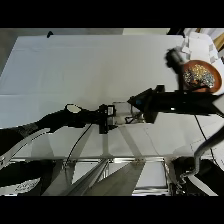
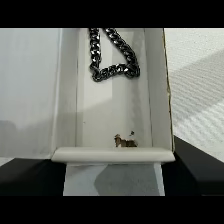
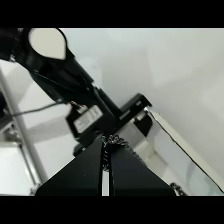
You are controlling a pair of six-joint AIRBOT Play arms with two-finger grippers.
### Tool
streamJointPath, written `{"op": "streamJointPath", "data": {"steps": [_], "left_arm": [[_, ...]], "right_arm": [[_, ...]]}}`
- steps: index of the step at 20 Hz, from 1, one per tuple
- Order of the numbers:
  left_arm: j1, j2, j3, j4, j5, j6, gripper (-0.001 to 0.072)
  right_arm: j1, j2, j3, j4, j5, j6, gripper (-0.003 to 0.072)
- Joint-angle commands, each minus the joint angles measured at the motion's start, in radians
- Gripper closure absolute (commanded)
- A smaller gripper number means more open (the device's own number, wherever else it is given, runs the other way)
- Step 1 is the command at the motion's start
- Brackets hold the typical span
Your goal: Fold the box and place the chain.
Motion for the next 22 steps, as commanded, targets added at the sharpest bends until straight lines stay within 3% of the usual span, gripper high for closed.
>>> {"op": "streamJointPath", "data": {"steps": [1, 5, 10, 13, 16, 22], "left_arm": [[0.001, 0.0, 0.0, 0.0, 0.0, 0.0, 0.0575], [0.001, 0.0, 0.0, 0.0, 0.0, 0.0, 0.0575], [0.001, 0.0, 0.0, 0.0, 0.0, 0.0, 0.0575], [0.001, 0.0, 0.0, 0.0, 0.0, 0.0, 0.0575], [0.001, 0.0, 0.0, 0.0, 0.0, 0.0, 0.0575], [0.001, 0.0, 0.0, 0.0, 0.0, 0.0, 0.0575]], "right_arm": [[0.036, -0.15, -0.002, -0.108, -0.01, -0.015, 0.0674], [0.067, -0.285, -0.04, -0.122, -0.023, -0.019, 0.0674], [0.077, -0.359, -0.066, -0.181, -0.057, -0.019, 0.0673], [0.077, -0.366, -0.066, -0.181, -0.056, -0.018, 0.0656], [0.077, -0.366, -0.066, -0.18, -0.05, -0.018, 0.0558], [0.077, -0.288, -0.066, -0.175, -0.005, -0.018, 0.0555]]}}
